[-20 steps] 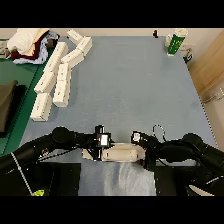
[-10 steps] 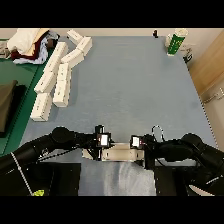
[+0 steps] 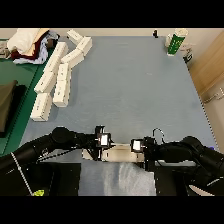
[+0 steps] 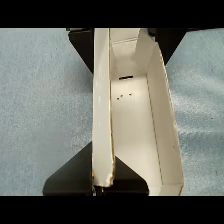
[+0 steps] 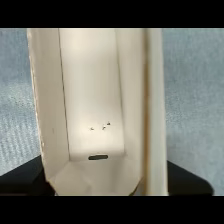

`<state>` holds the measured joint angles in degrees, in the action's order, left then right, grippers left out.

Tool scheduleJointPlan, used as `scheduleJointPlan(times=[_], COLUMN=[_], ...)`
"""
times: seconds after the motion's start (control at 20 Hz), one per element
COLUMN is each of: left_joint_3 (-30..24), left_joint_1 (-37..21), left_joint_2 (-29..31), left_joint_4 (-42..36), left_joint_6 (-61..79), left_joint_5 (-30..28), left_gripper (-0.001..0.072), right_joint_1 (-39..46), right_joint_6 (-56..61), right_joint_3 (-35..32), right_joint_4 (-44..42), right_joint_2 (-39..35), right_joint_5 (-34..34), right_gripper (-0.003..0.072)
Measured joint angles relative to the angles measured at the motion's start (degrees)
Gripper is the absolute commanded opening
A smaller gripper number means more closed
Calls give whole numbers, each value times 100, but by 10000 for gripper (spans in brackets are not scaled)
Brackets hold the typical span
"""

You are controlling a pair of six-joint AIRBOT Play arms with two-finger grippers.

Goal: Fold the box.

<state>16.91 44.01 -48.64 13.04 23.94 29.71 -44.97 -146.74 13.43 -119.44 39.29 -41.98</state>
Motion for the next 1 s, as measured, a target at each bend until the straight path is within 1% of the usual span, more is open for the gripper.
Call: scheduleJointPlan(times=[0.2, 0.25, 0.3, 0.35, 0.5, 0.55, 0.6, 1.0], left_joint_3=[0, 0, 0, 0, 0, 0, 0, 0], left_joint_1=[0, 0, 0, 0, 0, 0, 0, 0], left_joint_2=[0, 0, 0, 2, 2, 2, 2, 0], left_joint_4=[0, 0, 0, 2, 2, 4, 2, 0], left_joint_6=[0, 0, 0, 0, 0, 0, 0, -2], left_joint_5=[-7, -9, -7, 22, 9, 4, 0, -20], left_gripper=[16, 16, 15, 16, 16, 15, 16, 16], right_joint_1=[0, 0, 0, 0, 0, 0, 0, 83], right_joint_6=[-28, -28, -31, -26, -31, -31, -31, 37], right_joint_3=[-15, -17, -20, -22, -20, -22, -20, -24], right_joint_4=[-2, 0, 9, 4, 13, 24, 31, 153], right_joint_2=[0, 0, 2, 7, 31, 35, 44, -15], right_joint_5=[33, 37, 44, 26, 31, 35, 37, 11], right_gripper=[675, 620, 546, 542, 545, 567, 620, 626])
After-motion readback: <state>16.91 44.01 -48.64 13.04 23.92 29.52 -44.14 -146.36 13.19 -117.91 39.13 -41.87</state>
